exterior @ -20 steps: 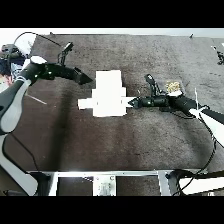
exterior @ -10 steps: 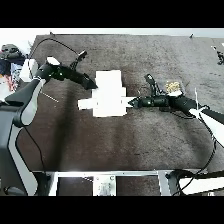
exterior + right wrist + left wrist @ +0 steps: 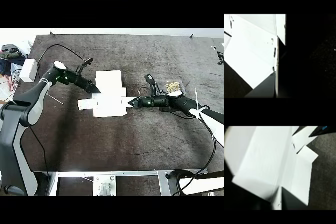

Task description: Fold the box and place the chain.

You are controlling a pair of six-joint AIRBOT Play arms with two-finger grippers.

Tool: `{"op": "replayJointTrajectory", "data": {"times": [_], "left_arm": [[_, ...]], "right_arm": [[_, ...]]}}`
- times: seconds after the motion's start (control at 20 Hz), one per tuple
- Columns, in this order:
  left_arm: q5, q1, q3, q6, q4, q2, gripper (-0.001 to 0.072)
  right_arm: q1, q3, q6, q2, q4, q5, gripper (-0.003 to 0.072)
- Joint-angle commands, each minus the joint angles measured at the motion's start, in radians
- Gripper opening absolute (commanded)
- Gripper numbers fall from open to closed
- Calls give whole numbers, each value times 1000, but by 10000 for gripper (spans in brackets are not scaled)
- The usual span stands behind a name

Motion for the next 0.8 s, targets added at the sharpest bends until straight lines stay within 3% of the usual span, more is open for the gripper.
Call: {"op": "replayJointTrajectory", "data": {"times": [0.0,0.05,0.1,0.15,0.2,0.25,0.5,0.75], "left_arm": [[-5,-7,1,15,6,-2,53],[-5,-7,1,21,5,-2,11],[-5,-7,1,34,5,-2,10],[-14,-6,1,61,6,-2,9],[-18,-6,1,92,5,-2,9],[-26,-7,1,137,5,0,9],[-61,-6,0,386,20,3,9],[-53,-6,0,546,19,3,6]], "right_arm": [[1,1,0,0,0,0,12],[1,1,1,0,0,1,14],[1,1,0,1,4,1,149],[-1,1,0,5,8,7,451],[-6,1,-2,18,8,23,447],[-19,1,-16,37,8,44,343],[-159,1,4,179,69,69,357],[-161,1,31,196,24,90,357]]}}
